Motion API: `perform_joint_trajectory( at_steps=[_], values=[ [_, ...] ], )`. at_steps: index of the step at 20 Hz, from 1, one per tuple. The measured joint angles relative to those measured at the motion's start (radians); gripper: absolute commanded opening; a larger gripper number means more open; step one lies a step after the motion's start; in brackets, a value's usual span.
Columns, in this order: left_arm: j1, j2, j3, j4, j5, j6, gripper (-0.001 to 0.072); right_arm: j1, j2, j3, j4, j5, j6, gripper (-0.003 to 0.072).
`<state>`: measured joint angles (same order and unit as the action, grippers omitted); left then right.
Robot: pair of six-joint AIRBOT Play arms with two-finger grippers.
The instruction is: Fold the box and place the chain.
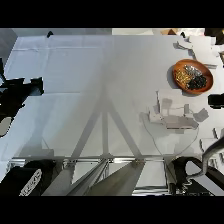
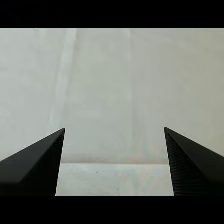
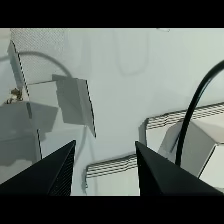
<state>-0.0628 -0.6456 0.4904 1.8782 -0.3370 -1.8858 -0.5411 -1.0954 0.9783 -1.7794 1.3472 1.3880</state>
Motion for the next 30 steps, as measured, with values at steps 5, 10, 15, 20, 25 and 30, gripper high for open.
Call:
perform_joint_trajectory(
  at_steps=[5,10,15,20,25,30],
  values=[
    [0.000,0.000,0.000,0.000,0.000,0.000,0.0696,-0.035,-0.126,0.000,0.016,0.039,-0.044,0.0422],
    [0.000,0.000,0.000,0.000,0.000,0.000,0.0696,-0.042,-0.222,0.000,0.035,0.035,-0.074,0.0412],
    [0.000,0.000,0.000,0.000,0.000,0.000,0.0696,-0.043,-0.301,0.000,0.048,0.008,-0.085,0.0009],
    [0.000,0.000,0.000,0.000,0.000,0.000,0.0696,-0.043,-0.325,0.000,0.063,-0.003,-0.149,0.0011],
    [0.000,0.000,0.000,0.000,0.000,0.000,0.0696,-0.001,-0.288,0.000,0.117,0.021,-0.269,0.0010],
    [0.000,0.000,0.000,0.000,0.000,0.000,0.0696,0.082,-0.205,0.000,0.279,0.015,-0.351,0.0009]
  ],
)
